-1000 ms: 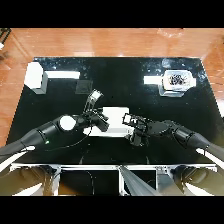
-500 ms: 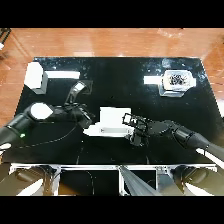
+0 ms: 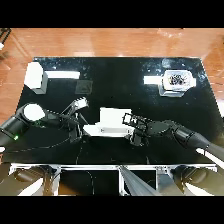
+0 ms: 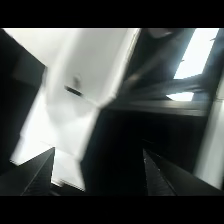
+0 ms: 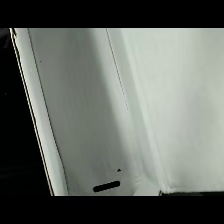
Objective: Fold the box and place the chain.
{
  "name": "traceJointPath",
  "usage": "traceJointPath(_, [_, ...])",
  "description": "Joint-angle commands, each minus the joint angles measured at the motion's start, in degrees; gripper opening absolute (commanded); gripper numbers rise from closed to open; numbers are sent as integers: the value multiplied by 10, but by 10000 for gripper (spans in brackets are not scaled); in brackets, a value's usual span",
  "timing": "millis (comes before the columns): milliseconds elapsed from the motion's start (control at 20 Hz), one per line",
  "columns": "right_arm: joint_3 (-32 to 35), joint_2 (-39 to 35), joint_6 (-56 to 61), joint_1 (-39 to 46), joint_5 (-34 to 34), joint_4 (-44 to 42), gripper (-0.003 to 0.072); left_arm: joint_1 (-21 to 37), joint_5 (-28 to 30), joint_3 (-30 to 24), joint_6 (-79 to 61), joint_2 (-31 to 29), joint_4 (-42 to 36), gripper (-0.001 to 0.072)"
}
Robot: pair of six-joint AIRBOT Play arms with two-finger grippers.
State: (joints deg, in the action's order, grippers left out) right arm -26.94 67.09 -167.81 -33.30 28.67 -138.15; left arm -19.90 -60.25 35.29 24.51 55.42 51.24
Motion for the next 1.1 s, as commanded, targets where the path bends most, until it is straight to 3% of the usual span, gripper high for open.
traceJointPath(0, [0, 0, 0, 0, 1, 0, 218, -21, 84, -4, -152, 0, 7, 638])
traceJointPath(150, [0, 0, 0, 0, 1, 0, 218, -45, 101, -14, -250, 23, 8, 619])
traceJointPath(450, [0, 0, 0, 0, 1, 0, 218, -54, 141, -15, -252, 68, 7, 619])
traceJointPath(600, [0, 0, 0, 0, 1, 0, 218, -55, 120, -15, -254, 87, 7, 615])
traceJointPath(800, [0, 0, 0, 0, 1, 0, 218, -55, 127, -15, -260, 96, -47, 602])
traceJointPath(1050, [0, 0, 0, 0, 1, 0, 218, -56, 136, -15, -279, 96, -49, 603])
